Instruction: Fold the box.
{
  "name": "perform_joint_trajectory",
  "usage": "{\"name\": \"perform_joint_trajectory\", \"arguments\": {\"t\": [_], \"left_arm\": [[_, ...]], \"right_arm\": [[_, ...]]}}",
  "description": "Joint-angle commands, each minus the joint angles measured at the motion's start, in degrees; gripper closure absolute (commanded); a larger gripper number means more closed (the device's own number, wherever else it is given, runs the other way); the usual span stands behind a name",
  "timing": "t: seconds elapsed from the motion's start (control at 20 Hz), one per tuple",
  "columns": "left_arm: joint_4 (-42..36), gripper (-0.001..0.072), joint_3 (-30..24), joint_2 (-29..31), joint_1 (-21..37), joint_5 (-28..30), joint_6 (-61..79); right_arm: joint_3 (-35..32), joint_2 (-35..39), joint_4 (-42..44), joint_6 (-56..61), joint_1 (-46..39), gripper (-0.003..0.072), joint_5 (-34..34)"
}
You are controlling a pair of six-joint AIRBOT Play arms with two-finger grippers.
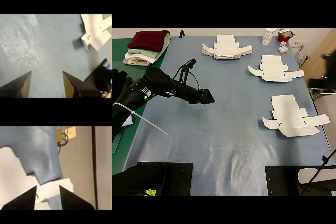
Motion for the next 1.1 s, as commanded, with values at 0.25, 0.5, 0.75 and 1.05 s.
{"name": "perform_joint_trajectory", "arguments": {"t": [0.25, 0.5, 0.75, 1.05], "left_arm": [[-3.2, 0.0126, 0.0, 0.0, 0.0, -2.3, -0.3], [-4.0, 0.0126, 0.0, 0.0, 0.0, -2.5, -0.3], [-4.0, 0.0125, 0.0, 0.0, 0.0, -3.0, -0.3], [-4.0, 0.0126, 0.0, 0.0, 0.0, -2.8, -0.3]], "right_arm": [[0.1, -8.7, 20.8, -20.8, -24.4, 0.0215, -4.1], [0.0, -12.6, 22.1, -26.1, -24.6, 0.0215, -8.3], [0.0, -13.4, 29.1, -27.6, -24.6, 0.0396, -12.5], [0.1, -13.4, 43.9, -28.4, -21.0, 0.068, -17.7]]}}
